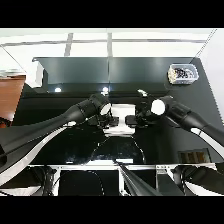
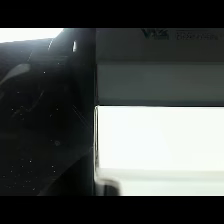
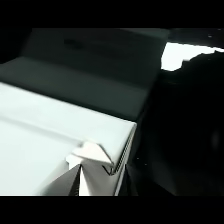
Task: Fold the box and place the chain.
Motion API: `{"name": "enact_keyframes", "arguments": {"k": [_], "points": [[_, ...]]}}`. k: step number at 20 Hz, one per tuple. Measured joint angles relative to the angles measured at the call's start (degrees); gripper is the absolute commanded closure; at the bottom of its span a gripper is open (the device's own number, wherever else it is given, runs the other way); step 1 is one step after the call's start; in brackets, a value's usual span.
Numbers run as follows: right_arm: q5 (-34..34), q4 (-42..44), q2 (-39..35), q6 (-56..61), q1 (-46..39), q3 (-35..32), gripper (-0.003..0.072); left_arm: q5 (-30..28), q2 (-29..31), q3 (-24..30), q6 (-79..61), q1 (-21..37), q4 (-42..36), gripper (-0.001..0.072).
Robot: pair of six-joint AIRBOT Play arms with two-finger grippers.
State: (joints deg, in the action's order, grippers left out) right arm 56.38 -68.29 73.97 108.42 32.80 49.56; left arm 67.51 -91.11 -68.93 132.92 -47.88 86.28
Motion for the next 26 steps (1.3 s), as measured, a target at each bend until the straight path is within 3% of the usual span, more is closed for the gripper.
{"name": "enact_keyframes", "arguments": {"k": [4,9,10,12,13,18,20,26], "points": [[2.71,-9.07,2.19,11.45,4.61,2.19,0.0384,-0.11,-0.02,0.00,-0.04,0.00,-0.02,0.0680],[3.48,-14.58,3.37,19.17,7.32,2.93,0.0390,-0.31,-0.02,0.00,0.00,0.00,-0.02,0.0680],[3.56,-15.12,3.61,19.93,7.50,3.02,0.0527,-0.31,-0.02,0.00,-0.02,0.00,-0.02,0.0680],[3.52,-15.72,4.00,21.05,7.78,3.10,0.0570,-0.50,-0.02,0.00,0.02,0.00,-0.09,0.0680],[3.87,-15.80,4.17,21.33,7.85,3.17,0.0670,-0.42,-0.02,0.00,-0.04,-0.02,-0.13,0.0680],[4.11,-16.55,4.42,22.34,7.98,3.21,0.0668,-0.35,0.00,0.00,0.09,0.00,-0.17,0.0680],[4.39,-16.65,4.48,22.32,7.98,3.21,0.0479,-0.42,-0.02,0.00,-0.02,-0.02,0.00,0.0679],[4.94,-16.22,4.57,22.34,7.96,3.19,0.0480,-0.04,-0.02,0.00,-0.11,0.00,0.07,0.0680]]}}
